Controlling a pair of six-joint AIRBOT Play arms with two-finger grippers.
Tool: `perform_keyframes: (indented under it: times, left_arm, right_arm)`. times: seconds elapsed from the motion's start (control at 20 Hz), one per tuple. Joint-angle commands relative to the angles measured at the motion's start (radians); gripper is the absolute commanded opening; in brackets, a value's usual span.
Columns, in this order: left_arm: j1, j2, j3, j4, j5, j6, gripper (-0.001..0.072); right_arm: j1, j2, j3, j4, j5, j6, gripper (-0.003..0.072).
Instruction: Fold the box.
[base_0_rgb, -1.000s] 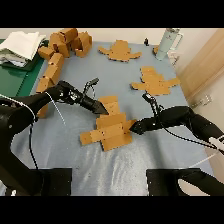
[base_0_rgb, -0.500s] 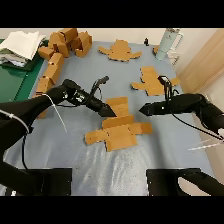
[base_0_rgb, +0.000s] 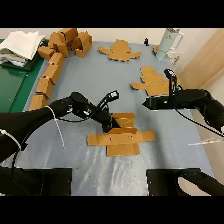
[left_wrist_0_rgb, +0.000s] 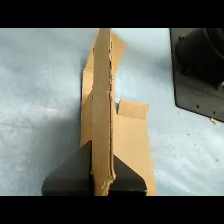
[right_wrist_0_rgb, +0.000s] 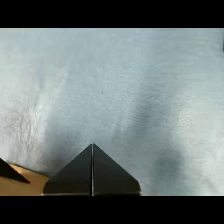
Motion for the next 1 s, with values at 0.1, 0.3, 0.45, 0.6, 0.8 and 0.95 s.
perform_keyframes:
  times: [0.1, 0.3, 0.45, 0.6, 0.8, 0.95]
  left_arm:
    - [-0.052, 0.004, -0.021, 0.003, 0.061, 0.062, 0.001]
    - [-0.052, 0.004, -0.031, 0.003, 0.05, 0.057, 0.0011]
    - [-0.052, 0.004, -0.039, 0.003, 0.03, 0.041, 0.0012]
    - [-0.051, 0.004, -0.039, 0.004, 0.025, 0.04, 0.0015]
    - [-0.052, 0.004, -0.039, 0.003, 0.025, 0.04, 0.0016]
    - [-0.052, 0.004, -0.039, 0.003, 0.025, 0.04, 0.0016]
  right_arm:
    - [0.0, -0.001, 0.002, 0.012, 0.01, 0.001, 0.0007]
    - [0.0, -0.001, 0.002, 0.011, 0.01, 0.0, 0.0007]
    - [0.0, -0.001, 0.002, 0.011, 0.008, -0.003, 0.0007]
    - [0.0, -0.001, 0.002, 0.011, -0.027, -0.002, 0.0006]
    - [0.021, 0.072, 0.001, -0.166, -0.333, 0.129, 0.0004]
    - [0.145, 0.257, -0.036, -0.447, -0.489, 0.367, 0.0004]
